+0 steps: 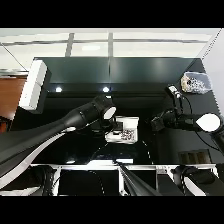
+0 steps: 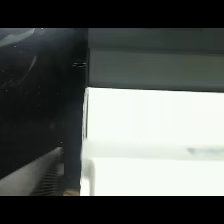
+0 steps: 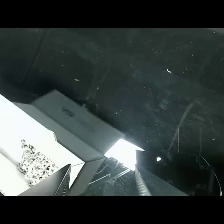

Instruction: Fold the box and place the chain.

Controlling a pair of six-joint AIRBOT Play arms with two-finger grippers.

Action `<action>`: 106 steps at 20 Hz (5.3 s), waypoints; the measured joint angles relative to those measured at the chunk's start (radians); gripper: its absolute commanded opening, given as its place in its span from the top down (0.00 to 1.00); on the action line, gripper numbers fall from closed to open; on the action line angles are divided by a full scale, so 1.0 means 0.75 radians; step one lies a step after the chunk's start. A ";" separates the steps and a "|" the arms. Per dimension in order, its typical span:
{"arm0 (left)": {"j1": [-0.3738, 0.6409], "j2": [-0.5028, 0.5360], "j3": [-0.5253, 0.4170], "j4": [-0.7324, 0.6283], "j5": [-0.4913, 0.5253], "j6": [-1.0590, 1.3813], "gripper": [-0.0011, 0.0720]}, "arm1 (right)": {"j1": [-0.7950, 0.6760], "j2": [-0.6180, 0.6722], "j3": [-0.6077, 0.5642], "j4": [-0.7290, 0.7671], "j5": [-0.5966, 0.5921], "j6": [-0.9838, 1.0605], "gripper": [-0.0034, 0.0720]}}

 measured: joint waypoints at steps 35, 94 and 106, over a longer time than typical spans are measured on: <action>0.640 0.340 -0.768 -1.056 0.426 3.400 0.02 | -0.008 0.000 0.000 0.100 0.012 0.016 0.33; 0.514 0.172 -0.686 -1.134 0.653 3.310 0.38 | 0.195 -0.541 0.521 0.011 0.110 -0.564 0.04; 0.514 0.162 -0.685 -1.133 0.646 3.309 0.38 | 0.199 -0.546 0.522 0.020 0.294 -0.837 0.04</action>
